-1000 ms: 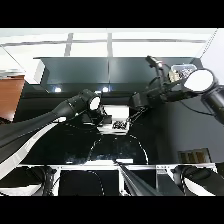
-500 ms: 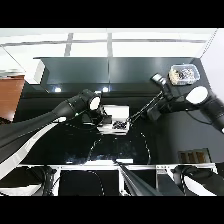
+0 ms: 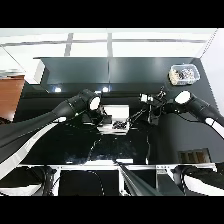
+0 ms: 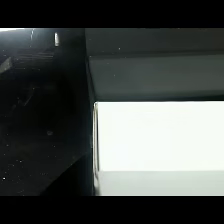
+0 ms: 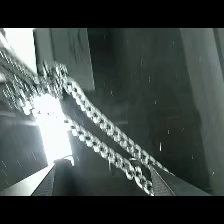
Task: Fold the box and place the chain.
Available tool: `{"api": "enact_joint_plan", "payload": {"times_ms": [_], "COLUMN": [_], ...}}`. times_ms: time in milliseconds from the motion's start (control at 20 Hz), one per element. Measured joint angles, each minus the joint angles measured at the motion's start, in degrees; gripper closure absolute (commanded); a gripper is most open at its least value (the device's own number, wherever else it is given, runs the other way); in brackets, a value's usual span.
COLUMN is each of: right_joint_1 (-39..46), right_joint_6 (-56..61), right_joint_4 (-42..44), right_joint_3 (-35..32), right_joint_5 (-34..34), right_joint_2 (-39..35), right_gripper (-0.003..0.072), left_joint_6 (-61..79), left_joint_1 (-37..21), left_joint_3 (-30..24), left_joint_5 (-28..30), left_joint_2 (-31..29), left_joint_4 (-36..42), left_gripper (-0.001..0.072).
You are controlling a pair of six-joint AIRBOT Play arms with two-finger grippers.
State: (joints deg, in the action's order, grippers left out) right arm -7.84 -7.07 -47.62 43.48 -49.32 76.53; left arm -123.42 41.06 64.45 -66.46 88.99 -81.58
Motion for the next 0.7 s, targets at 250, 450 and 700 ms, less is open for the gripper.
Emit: {"api": "enact_joint_plan", "payload": {"times_ms": [250,450,700], "right_joint_1": [0.66,0.37,-1.55], "right_joint_6": [-5.16,-6.45,-6.84], "right_joint_4": [0.28,1.60,2.67], "right_joint_3": [1.14,2.01,2.38], "right_joint_5": [0.68,1.25,1.55], "right_joint_2": [2.16,2.71,4.46], "right_gripper": [-0.0016,-0.0016,-0.0016], "left_joint_6": [0.00,-0.02,0.00], "left_joint_1": [0.00,0.00,0.00], "left_joint_3": [0.00,0.00,0.00], "left_joint_5": [0.00,0.00,0.00], "left_joint_2": [0.02,0.02,0.00], "left_joint_4": [0.00,0.00,0.00], "left_gripper": [0.0682,0.0682,0.0682]}}
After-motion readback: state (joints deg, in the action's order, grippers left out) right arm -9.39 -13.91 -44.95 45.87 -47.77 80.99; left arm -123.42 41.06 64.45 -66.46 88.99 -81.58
